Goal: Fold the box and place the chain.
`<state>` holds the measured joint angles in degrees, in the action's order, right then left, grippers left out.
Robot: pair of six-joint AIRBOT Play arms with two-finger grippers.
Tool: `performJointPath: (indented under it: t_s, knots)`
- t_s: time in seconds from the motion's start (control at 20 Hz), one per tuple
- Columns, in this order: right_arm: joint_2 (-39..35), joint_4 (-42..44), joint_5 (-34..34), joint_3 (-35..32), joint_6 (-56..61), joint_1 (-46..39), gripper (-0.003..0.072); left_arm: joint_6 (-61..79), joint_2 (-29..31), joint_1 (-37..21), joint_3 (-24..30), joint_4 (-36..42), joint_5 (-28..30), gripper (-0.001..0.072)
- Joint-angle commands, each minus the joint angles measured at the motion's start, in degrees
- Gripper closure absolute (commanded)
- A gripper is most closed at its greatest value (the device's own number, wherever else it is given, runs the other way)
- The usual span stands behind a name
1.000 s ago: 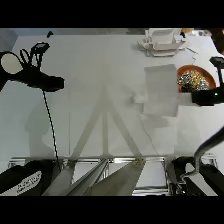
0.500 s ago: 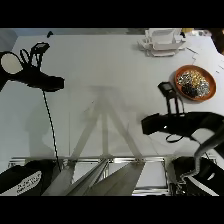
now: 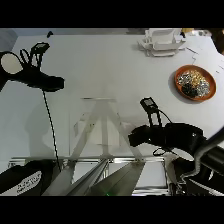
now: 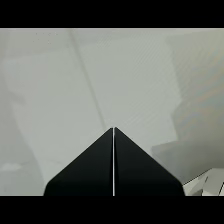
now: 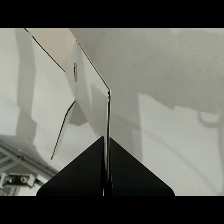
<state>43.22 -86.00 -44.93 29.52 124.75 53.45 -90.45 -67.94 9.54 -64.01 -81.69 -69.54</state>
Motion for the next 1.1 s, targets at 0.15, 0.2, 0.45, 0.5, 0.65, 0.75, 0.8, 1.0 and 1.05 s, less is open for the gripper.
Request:
performJointPath:
  t_s: [0.15, 0.2, 0.45, 0.5, 0.65, 0.75, 0.8, 1.0, 1.05]
  knots:
    - [0.9, -15.8, 0.6, -0.1, 17.3, 0.8, 0.067, 0.0, 0.0, 0.0, 0.0, 0.0, 0.0, 0.0699]
    - [0.9, -17.4, 0.6, -0.1, 19.5, 0.8, 0.067, 0.0, 0.0, 0.0, 0.0, 0.0, 0.0, 0.0699]
    - [0.9, -18.5, 0.6, -0.2, 21.4, 0.8, 0.067, 0.0, 0.0, 0.0, 0.0, 0.3, 2.4, 0.0699]
    - [0.9, -18.5, 0.7, -0.1, 21.4, 0.8, 0.067, 0.0, 0.0, 0.0, 0.0, 0.3, 3.9, 0.0699]
    - [0.9, -18.2, 1.0, -0.2, 21.4, 0.8, 0.067, 3.0, -0.1, 0.0, 0.0, 0.4, 7.8, 0.0699]
    - [0.9, -17.5, 1.1, -0.1, 21.4, 0.8, 0.067, 12.7, -0.9, 0.0, 0.0, 0.8, 9.6, 0.0556]
    - [0.9, -17.2, 1.1, -0.1, 21.4, 0.8, 0.067, 16.6, -1.6, 0.0, 0.0, 1.0, 9.9, 0.022]
    - [0.9, -17.0, 1.6, -0.1, 21.4, 0.8, 0.067, 17.3, -6.6, -0.2, 0.0, 0.7, 9.9, 0.015]
    - [0.9, -17.0, 2.1, -0.2, 21.4, 0.8, 0.067, 19.9, -8.2, 0.0, 0.0, 2.0, 9.6, 0.0146]
